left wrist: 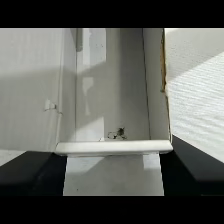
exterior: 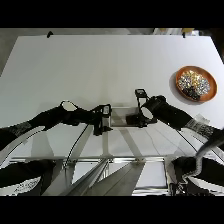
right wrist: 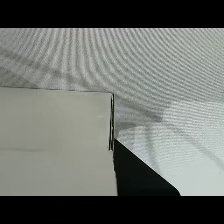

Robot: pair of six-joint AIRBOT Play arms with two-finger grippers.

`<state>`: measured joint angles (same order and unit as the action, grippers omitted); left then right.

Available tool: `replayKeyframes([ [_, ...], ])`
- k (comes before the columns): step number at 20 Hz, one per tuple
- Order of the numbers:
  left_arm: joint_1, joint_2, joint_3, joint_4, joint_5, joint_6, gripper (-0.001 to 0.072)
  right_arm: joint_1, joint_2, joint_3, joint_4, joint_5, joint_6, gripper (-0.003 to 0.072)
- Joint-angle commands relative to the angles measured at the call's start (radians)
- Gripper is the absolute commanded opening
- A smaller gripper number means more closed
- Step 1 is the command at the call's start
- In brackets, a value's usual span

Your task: Fold the box and place the chain.

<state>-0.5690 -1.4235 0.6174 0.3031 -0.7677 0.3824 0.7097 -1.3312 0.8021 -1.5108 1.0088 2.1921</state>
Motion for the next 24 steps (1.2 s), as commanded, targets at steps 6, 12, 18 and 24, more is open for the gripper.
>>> replayKeyframes([
  [6, 0.0, 0.0, 0.0, 0.001, 0.0, 0.002, 0.0311, -0.002, 0.118, 0.003, -0.016, 0.058, -0.187, 0.0338],
  [12, 0.0, 0.0, 0.0, 0.001, 0.0, 0.002, 0.0311, -0.12, 0.341, 0.129, -0.039, 0.323, -0.462, 0.0332],
  [18, 0.0, 0.0, 0.0, 0.001, 0.0, 0.002, 0.0311, -0.563, 0.301, 0.179, -0.184, 0.128, -0.665, 0.0159],
  [24, 0.0, 0.0, 0.0, 0.001, 0.0, 0.002, 0.0311, -0.91, 0.124, 0.179, -0.183, -0.016, -0.737, 0.016],
])
